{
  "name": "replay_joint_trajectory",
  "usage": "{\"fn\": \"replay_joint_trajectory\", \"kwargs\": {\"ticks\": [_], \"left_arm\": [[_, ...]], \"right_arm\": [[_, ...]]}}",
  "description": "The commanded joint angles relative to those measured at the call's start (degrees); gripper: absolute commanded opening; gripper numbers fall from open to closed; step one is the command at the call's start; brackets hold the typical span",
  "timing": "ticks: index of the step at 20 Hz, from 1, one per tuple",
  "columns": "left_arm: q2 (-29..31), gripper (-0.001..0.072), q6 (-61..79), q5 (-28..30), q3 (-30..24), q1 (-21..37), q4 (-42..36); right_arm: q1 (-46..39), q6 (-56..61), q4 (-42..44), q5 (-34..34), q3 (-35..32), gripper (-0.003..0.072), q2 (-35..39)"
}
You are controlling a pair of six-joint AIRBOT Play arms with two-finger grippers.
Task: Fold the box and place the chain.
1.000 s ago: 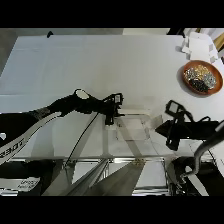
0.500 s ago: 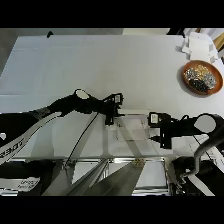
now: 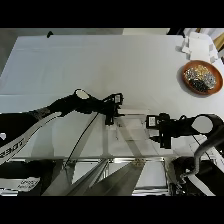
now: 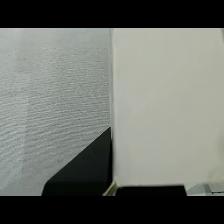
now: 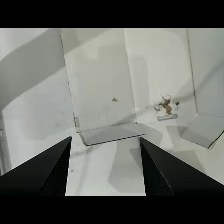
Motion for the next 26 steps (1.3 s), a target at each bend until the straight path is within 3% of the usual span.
{"fn": "replay_joint_trajectory", "kwargs": {"ticks": [1,7,8,10,17,26], "left_arm": [[-0.04,0.0011,0.00,0.02,0.02,-0.04,0.00],[-0.04,0.0011,0.00,0.02,0.02,-0.04,0.00],[-0.04,0.0011,0.00,0.02,0.02,-0.04,0.00],[-0.04,0.0011,0.00,0.02,0.02,-0.04,0.00],[-0.04,0.0011,0.00,0.02,0.02,-0.07,0.00],[-0.04,0.0011,0.00,0.02,0.02,-0.09,0.00]], "right_arm": [[0.07,-0.04,-0.35,2.25,-0.04,0.0477,-0.04],[0.20,-0.11,-2.71,1.68,-0.24,0.0492,-0.04],[1.03,-0.07,-3.65,0.28,-0.50,0.0583,-0.02],[3.67,-0.02,-4.63,-4.44,-1.77,0.0661,-0.02],[14.14,0.44,-7.54,-17.94,-6.60,0.0661,0.26],[16.65,2.62,-8.85,-19.26,-10.38,0.0661,5.33]]}}
